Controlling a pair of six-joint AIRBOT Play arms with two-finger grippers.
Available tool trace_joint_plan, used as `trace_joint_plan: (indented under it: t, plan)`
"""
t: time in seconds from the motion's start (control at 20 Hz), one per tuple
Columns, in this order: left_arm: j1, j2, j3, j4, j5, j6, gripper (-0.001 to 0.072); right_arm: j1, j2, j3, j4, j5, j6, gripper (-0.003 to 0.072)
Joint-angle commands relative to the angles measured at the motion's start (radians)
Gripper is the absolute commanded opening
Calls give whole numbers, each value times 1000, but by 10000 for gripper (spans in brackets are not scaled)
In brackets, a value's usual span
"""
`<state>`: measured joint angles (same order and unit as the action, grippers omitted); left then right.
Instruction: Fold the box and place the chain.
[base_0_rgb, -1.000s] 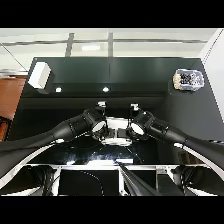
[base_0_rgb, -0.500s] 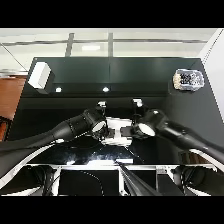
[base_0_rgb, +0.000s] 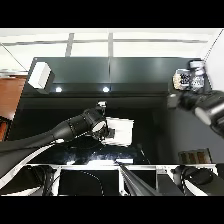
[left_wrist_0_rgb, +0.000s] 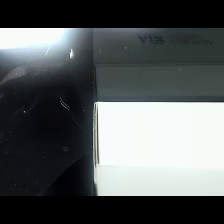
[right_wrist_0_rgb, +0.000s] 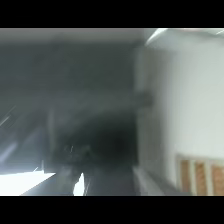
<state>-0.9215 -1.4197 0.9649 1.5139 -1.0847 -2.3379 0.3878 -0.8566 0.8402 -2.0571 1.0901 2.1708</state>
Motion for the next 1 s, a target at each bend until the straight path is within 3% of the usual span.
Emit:
trace_joint_plan:
  t: [0.0, 0.05, 0.15, 0.4, 0.5, 0.65, 0.7, 0.85, 0.95]
  plan:
    - [0, 0, 0, 0, -2, 0, 30, -344, -65, -17, 90, -375, -119, 713]
    - [0, 0, 0, 0, -2, 0, 30, -425, -119, 5, 197, -461, -165, 713]
    - [0, 0, 0, -1, -2, 0, 30, -546, -283, 132, 352, -476, -206, 712]
    - [0, 0, 0, -4, -2, 0, 29, -642, -730, 589, 451, -200, -302, 704]
    - [0, 0, 0, -4, -2, 0, 30, -645, -845, 699, 475, -154, -303, 704]
    - [0, 0, 0, -4, -2, 0, 30, -645, -936, 765, 519, -156, -320, 701]
    - [0, 0, 0, -4, -2, 0, 30, -645, -953, 768, 520, -159, -332, 642]
    - [0, 0, 0, -4, -2, 0, 30, -645, -987, 768, 520, -164, -344, 576]
    - [0, 0, 0, -4, -2, 0, 30, -645, -999, 768, 516, -164, -346, 575]
